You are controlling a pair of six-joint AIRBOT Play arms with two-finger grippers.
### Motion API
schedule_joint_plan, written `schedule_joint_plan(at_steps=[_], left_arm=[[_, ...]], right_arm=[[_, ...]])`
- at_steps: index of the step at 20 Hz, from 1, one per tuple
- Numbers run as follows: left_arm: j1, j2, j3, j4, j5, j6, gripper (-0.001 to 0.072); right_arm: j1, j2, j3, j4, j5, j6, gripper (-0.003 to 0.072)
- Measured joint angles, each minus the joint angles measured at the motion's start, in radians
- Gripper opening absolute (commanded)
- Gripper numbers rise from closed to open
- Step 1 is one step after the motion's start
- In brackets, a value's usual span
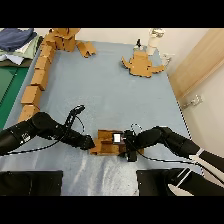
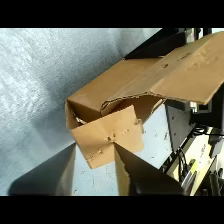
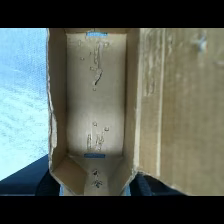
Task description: Fold the box.
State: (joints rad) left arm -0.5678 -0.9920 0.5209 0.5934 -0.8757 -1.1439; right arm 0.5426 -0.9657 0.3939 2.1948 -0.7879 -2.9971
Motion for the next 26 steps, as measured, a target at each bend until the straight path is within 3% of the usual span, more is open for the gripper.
schedule_joint_plan(at_steps=[1,10,16,20,26], left_arm=[[0.0,-0.007,0.0,-0.006,-0.003,0.0,0.069],[0.0,-0.045,0.0,-0.057,0.057,-0.001,0.068],[-0.002,-0.052,0.002,-0.137,0.035,0.0,0.0681],[-0.06,-0.054,0.002,-0.173,0.033,0.004,0.0681],[-0.145,-0.054,0.002,-0.177,0.133,-0.04,0.066]], right_arm=[[0.0,0.0,0.0,0.0,0.0,0.0,0.0505],[0.0,0.0,0.0,0.0,0.0,0.0,0.0505],[0.0,0.0,0.0,0.0,0.0,0.0,0.0505],[0.0,0.0,0.0,0.0,0.0,0.0,0.0505],[0.0,0.0,0.0,0.0,-0.001,0.001,0.0505]])
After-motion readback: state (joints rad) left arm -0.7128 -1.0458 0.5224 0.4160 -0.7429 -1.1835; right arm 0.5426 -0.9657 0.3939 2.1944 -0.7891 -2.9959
